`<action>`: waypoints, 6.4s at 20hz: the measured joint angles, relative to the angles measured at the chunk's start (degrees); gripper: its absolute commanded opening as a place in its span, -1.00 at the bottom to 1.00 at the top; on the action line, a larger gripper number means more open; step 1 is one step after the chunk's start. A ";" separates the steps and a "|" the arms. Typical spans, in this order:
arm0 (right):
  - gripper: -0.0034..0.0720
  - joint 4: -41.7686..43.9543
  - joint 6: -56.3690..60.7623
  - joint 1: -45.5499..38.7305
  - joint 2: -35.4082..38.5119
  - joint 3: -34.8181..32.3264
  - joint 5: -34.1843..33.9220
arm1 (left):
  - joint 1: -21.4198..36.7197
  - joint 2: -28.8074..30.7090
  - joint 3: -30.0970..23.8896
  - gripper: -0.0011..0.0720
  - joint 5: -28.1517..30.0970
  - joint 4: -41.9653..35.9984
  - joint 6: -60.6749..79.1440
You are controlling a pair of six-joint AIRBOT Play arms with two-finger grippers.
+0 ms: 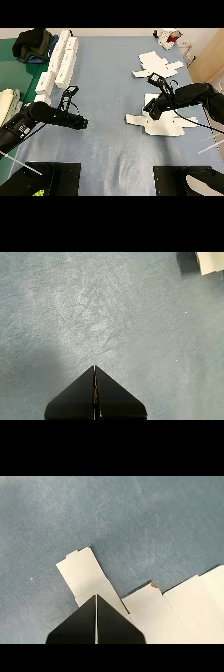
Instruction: Fold the box.
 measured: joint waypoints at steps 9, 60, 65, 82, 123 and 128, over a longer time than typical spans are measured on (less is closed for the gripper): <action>-0.90 0.00 -0.02 0.00 0.00 0.00 0.00 | 0.00 0.00 0.00 -0.94 0.00 0.00 0.02; -0.90 -5.01 26.99 -54.93 -35.54 21.35 -34.25 | 0.00 0.00 0.07 0.46 5.84 -16.50 -2.10; -0.91 0.48 26.95 -49.05 -35.65 20.83 -37.27 | 0.00 0.00 0.07 0.46 4.70 -16.52 -2.08; -0.20 5.35 44.52 -7.80 -5.31 -6.71 -10.25 | 10.43 0.00 0.55 0.46 -9.38 -16.02 6.40; -0.90 5.44 47.84 17.46 12.31 -24.72 15.93 | 14.58 -51.12 24.13 -0.52 -30.67 -34.10 43.04; -0.90 5.38 47.84 17.49 12.31 -24.72 15.87 | 14.05 -51.25 24.59 -0.93 -31.67 -32.61 44.28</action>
